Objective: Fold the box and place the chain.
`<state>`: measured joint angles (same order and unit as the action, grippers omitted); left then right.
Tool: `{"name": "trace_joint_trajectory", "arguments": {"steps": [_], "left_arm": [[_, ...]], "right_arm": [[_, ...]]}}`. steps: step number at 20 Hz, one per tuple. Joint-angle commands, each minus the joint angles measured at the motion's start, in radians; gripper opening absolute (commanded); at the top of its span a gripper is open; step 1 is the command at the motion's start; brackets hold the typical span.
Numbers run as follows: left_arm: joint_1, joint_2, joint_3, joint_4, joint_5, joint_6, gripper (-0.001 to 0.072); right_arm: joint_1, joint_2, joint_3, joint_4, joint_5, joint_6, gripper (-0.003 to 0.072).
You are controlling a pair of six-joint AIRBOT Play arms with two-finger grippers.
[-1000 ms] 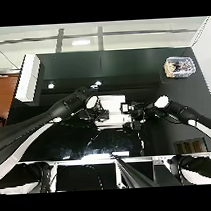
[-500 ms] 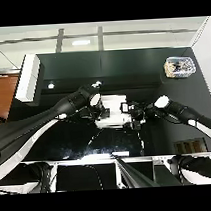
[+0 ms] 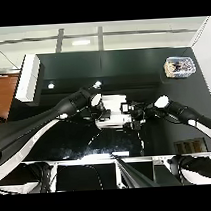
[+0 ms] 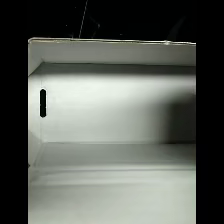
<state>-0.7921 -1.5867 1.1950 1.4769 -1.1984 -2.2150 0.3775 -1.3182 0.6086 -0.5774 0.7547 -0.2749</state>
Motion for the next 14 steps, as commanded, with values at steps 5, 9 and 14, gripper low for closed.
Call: {"name": "trace_joint_trajectory", "arguments": {"steps": [5,9,14], "left_arm": [[0.001,0.0,0.001,0.007,0.016,-0.018,0.0028],[0.001,0.0,0.001,0.008,0.016,-0.017,0.0028],[0.003,0.0,0.001,0.011,0.009,-0.015,0.0028]], "right_arm": [[0.001,0.0,0.0,0.001,0.0,0.002,0.0183],[-0.008,0.003,0.0,-0.003,0.0,0.085,0.0407],[-0.034,0.108,0.0,-0.128,0.063,0.193,0.0699]]}}
